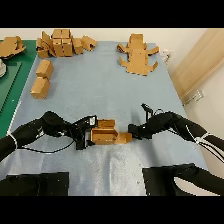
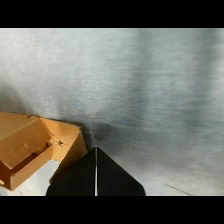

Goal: Fold the box.

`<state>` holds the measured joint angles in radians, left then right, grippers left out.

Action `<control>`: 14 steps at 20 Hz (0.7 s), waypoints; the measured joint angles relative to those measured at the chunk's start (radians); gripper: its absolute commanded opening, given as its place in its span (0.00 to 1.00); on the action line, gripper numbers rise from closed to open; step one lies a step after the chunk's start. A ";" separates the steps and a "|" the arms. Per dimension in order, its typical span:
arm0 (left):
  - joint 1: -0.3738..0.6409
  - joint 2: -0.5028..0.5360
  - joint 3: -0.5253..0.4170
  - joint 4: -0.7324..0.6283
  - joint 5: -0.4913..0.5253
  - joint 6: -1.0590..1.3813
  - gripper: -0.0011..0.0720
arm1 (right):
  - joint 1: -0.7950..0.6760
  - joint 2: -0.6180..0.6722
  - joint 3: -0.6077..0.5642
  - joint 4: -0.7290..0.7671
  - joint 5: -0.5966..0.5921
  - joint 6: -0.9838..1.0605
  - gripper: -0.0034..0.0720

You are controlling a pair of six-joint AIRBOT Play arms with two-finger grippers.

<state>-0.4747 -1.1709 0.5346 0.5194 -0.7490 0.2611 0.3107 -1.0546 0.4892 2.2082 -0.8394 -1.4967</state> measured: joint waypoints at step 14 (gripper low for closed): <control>0.000 0.000 0.000 0.000 0.000 0.000 0.73 | 0.083 0.056 0.013 0.100 0.039 -0.015 0.05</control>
